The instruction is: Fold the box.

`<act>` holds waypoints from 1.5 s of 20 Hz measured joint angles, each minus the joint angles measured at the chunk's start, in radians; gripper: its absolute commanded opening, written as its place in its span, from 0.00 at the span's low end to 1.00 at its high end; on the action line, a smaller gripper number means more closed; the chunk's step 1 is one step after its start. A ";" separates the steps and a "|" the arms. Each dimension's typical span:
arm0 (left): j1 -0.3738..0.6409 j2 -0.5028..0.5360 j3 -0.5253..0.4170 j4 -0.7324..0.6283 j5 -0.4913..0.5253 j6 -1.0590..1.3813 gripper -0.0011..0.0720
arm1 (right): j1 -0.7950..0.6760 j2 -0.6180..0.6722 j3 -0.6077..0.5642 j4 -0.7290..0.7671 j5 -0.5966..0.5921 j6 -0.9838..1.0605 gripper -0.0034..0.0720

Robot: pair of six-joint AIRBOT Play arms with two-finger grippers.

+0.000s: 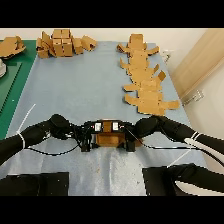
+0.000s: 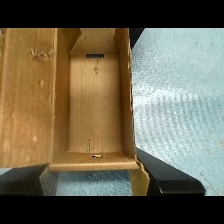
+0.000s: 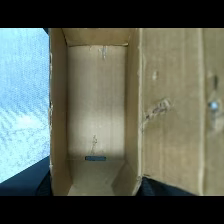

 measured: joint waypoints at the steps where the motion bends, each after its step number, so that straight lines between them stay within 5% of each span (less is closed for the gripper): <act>1: 0.000 0.000 0.000 0.000 0.000 0.000 0.72 | 0.000 0.000 0.000 0.000 0.000 0.000 0.44; 8: 0.000 0.000 0.000 -0.004 0.000 0.001 0.72 | 0.000 0.000 0.000 0.000 0.000 0.000 0.44; 9: 0.000 0.000 0.000 -0.004 0.000 0.001 0.72 | 0.000 0.000 0.000 0.000 0.000 0.000 0.57; 10: 0.000 0.000 0.000 -0.005 0.000 0.001 0.72 | 0.000 0.000 0.000 0.001 0.000 0.000 0.79; 16: -0.002 -0.001 0.000 -0.006 0.001 0.002 0.72 | -0.001 0.031 0.000 -0.014 -0.014 0.012 0.79; 30: -0.001 0.000 0.001 -0.007 0.000 0.001 0.72 | -0.001 0.136 0.005 -0.338 -0.265 0.236 0.79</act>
